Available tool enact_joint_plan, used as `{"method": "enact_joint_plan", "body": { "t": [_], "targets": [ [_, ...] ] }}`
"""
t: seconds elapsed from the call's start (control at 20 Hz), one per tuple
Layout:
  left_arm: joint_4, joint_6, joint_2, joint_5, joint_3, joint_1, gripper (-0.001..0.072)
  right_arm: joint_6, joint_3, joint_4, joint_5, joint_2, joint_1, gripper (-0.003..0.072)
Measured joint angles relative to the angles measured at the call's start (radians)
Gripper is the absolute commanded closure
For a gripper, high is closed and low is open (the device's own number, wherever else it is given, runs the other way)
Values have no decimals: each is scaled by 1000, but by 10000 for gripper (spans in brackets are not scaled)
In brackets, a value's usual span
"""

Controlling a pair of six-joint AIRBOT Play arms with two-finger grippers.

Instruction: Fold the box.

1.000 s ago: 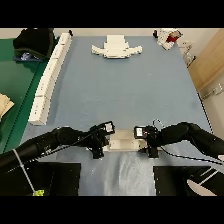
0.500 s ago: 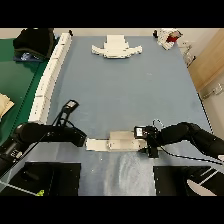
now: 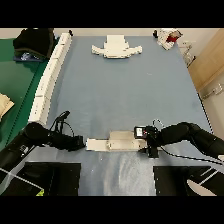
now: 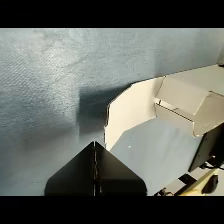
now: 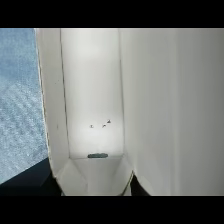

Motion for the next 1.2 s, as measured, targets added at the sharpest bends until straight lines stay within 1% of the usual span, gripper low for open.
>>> {"method": "enact_joint_plan", "body": {
  "t": [0.15,0.4,0.55,0.75,0.95,1.2],
  "targets": [
    [-99,43,-43,62,-24,-77,699,0,0,0,0,0,0,178],
    [-229,86,-63,178,-34,-211,699,0,0,0,0,0,0,177],
    [-259,97,-64,203,-22,-243,699,0,0,0,0,0,0,178],
    [-278,107,-60,206,0,-257,699,0,0,0,0,0,0,177],
    [-247,103,-60,197,19,-240,699,0,0,0,0,0,0,177],
    [-55,-52,-63,171,25,-190,699,0,0,0,0,0,0,177]
  ]
}}
